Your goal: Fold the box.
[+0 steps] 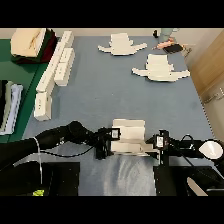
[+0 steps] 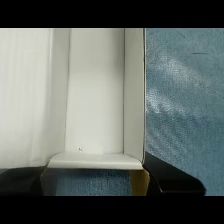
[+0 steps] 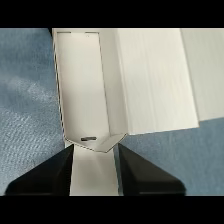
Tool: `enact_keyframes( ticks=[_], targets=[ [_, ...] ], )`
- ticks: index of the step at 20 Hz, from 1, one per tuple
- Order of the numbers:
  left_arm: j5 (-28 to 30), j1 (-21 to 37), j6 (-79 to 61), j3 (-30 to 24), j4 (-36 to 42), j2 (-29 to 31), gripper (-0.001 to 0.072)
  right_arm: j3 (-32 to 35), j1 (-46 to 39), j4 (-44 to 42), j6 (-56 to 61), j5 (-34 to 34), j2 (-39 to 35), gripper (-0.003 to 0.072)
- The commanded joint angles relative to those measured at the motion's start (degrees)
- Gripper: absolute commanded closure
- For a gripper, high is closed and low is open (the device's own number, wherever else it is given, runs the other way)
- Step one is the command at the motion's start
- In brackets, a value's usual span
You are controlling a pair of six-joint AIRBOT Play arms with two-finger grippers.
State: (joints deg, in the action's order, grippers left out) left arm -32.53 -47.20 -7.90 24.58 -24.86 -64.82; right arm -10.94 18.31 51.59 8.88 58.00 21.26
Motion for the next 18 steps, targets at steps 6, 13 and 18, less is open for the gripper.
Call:
enact_keyframes(
  ticks=[6, 13, 18],
  targets=[
    [0.0, 0.04, 0.0, 0.02, -0.02, 0.04, 0.0188, 0.17, 3.98, -1.51, -0.85, -6.69, 4.15, 0.0396],
    [0.0, 0.04, 0.0, 0.02, -0.02, 0.04, 0.0188, 0.17, 5.22, -5.27, -2.12, -9.03, 8.02, 0.0408],
    [0.0, 0.04, 0.0, 0.0, 0.0, 0.04, 0.0188, 0.17, 7.52, -5.66, -2.49, -11.1, 11.52, 0.0188]
  ],
)
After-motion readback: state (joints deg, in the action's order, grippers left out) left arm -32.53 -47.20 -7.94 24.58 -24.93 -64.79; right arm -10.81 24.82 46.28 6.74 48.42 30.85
